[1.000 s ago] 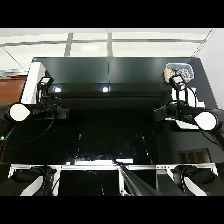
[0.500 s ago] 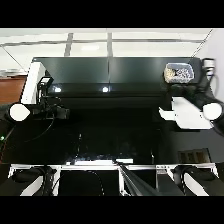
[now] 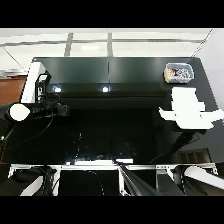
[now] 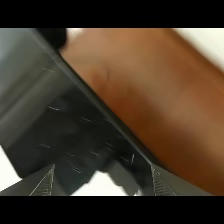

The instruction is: Fold the box and place the chain.

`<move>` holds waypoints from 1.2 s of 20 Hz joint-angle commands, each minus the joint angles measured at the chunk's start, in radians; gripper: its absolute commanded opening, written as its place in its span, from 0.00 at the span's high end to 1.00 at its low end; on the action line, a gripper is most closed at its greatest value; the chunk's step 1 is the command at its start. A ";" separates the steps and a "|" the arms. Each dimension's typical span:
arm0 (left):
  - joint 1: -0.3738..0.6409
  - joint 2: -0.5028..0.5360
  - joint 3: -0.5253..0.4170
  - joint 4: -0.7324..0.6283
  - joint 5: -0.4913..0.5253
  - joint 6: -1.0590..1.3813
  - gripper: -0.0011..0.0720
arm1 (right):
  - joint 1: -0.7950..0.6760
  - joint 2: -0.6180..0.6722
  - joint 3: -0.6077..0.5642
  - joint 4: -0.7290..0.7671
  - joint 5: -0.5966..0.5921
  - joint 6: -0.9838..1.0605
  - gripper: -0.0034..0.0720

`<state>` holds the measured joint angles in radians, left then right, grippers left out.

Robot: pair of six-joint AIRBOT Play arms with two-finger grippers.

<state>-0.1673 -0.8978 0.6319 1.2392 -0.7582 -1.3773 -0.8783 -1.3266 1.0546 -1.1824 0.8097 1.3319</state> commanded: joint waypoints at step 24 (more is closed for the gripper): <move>-0.001 -0.002 0.000 -0.026 -0.002 0.000 0.95 | 0.319 0.265 -0.123 0.309 0.340 -0.319 0.94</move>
<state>-0.1673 -0.8982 0.6319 1.2304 -0.7513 -1.3773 -0.6521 -1.1919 1.0763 -0.9668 1.2209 0.9897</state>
